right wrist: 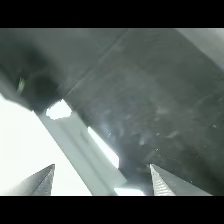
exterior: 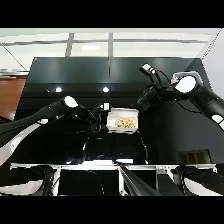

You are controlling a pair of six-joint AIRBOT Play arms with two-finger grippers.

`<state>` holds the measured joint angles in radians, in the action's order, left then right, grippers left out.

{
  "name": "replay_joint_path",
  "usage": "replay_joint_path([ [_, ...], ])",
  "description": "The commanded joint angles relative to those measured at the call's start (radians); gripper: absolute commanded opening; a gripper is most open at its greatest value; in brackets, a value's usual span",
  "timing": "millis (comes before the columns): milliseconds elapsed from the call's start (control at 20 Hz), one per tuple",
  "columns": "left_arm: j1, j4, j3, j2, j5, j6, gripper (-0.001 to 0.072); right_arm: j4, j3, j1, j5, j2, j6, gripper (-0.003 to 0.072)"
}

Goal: Fold the box and place the chain.

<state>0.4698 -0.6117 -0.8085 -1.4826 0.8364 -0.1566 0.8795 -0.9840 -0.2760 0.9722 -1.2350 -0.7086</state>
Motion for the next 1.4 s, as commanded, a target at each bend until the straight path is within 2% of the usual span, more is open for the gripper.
replay_joint_path([
  [0, 0.002, 0.000, 0.000, -0.001, -0.002, 0.000, 0.0333, 0.048, -0.021, -0.011, 0.228, 0.022, 0.167, 0.0706],
  [50, 0.002, 0.000, 0.000, -0.001, -0.002, 0.000, 0.0333, 0.024, 0.006, -0.022, 0.229, 0.022, 0.198, 0.0706],
  [150, 0.002, 0.000, 0.000, -0.001, -0.002, 0.000, 0.0333, -0.048, 0.089, -0.053, 0.150, 0.020, 0.268, 0.0706],
  [250, 0.002, 0.000, 0.000, -0.001, -0.002, 0.000, 0.0333, -0.056, 0.132, -0.090, 0.094, 0.020, 0.309, 0.0706],
  [600, 0.002, 0.000, 0.000, -0.001, -0.001, 0.000, 0.0334, -0.056, 0.135, -0.117, 0.111, 0.021, 0.376, 0.0706],
  [900, 0.002, 0.000, 0.000, -0.001, -0.001, 0.000, 0.0335, -0.055, 0.135, -0.117, 0.010, 0.021, 0.376, 0.0703],
  [1000, 0.002, 0.000, 0.000, -0.001, 0.000, 0.000, 0.0336, -0.055, 0.135, -0.117, 0.015, 0.021, 0.376, 0.0471],
  [1350, 0.002, 0.000, 0.000, -0.001, 0.001, 0.000, 0.0336, -0.059, 0.135, -0.117, 0.019, 0.021, 0.345, 0.0470],
])
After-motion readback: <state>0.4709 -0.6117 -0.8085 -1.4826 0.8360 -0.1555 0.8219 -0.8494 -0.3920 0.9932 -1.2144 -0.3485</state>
